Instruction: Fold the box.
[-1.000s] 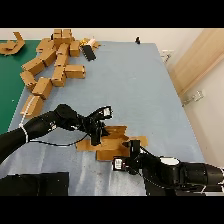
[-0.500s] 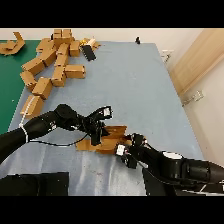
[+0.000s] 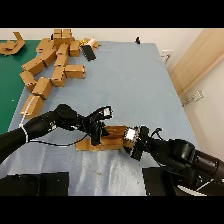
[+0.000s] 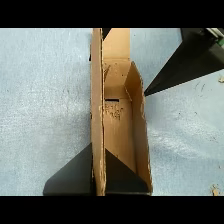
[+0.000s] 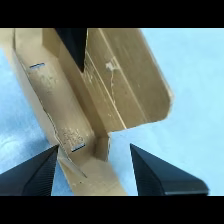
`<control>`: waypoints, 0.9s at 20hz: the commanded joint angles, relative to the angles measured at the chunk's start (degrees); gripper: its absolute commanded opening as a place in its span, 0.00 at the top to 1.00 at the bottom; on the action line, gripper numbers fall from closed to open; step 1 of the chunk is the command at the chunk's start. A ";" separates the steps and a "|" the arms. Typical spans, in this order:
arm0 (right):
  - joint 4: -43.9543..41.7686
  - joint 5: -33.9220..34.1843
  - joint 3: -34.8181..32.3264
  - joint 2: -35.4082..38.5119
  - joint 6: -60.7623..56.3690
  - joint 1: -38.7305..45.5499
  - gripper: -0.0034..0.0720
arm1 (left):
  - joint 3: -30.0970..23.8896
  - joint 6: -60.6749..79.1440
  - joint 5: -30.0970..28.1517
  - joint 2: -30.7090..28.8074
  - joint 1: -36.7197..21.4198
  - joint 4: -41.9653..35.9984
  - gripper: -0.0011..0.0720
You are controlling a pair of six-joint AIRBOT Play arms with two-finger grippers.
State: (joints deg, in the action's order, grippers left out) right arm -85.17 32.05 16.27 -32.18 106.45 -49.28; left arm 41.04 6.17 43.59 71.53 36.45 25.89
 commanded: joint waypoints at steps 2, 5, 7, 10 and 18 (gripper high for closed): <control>-38.56 3.45 1.53 -4.70 44.17 15.41 0.00 | -0.02 0.02 -0.02 0.02 0.00 0.02 0.97; -47.93 17.11 7.30 -12.26 60.46 24.13 0.00 | -0.02 0.02 -0.02 0.04 0.00 0.02 0.97; -48.63 24.83 12.20 -19.21 65.11 27.67 0.00 | -0.02 0.02 0.00 0.04 0.00 0.02 0.97; -47.71 29.09 16.20 -27.30 65.66 28.46 0.00 | -0.02 0.02 -0.02 0.04 0.00 0.02 0.97; -46.16 31.23 16.39 -29.51 62.79 28.46 0.00 | -0.02 0.02 0.00 0.04 0.00 0.02 0.97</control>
